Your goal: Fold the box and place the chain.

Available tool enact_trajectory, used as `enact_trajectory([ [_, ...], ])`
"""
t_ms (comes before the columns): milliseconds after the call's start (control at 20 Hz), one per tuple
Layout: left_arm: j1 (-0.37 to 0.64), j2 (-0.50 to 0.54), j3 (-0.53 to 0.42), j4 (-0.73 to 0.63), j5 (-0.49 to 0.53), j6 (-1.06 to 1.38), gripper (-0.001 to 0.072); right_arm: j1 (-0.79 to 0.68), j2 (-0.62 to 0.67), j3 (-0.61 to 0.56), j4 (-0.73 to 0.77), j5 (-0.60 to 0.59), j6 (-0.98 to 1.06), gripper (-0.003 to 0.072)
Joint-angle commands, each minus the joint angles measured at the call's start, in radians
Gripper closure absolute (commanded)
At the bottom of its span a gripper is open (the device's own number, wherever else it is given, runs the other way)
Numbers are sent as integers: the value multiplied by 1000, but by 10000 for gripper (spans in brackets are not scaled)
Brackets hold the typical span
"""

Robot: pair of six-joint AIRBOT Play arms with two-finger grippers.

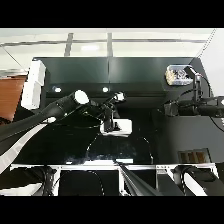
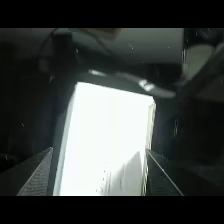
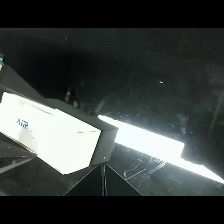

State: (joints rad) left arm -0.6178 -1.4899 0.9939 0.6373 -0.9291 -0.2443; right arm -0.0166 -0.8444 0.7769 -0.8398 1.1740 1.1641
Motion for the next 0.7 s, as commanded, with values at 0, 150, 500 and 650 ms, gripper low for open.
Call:
enact_trajectory([
  [0, -1, -2, 5, 48, -36, -21, -3, 0, 1, 1, -4, 0, 1, 671],
  [150, -1, -2, 21, 75, -50, -29, -3, 0, 1, 1, -10, -1, 2, 671],
  [500, -57, -2, 92, 243, -85, -83, -3, 0, 1, 1, -10, -1, 7, 672],
  [650, -76, -2, 106, 266, -113, -112, -2, 0, 1, 1, -10, 0, 7, 671],
])
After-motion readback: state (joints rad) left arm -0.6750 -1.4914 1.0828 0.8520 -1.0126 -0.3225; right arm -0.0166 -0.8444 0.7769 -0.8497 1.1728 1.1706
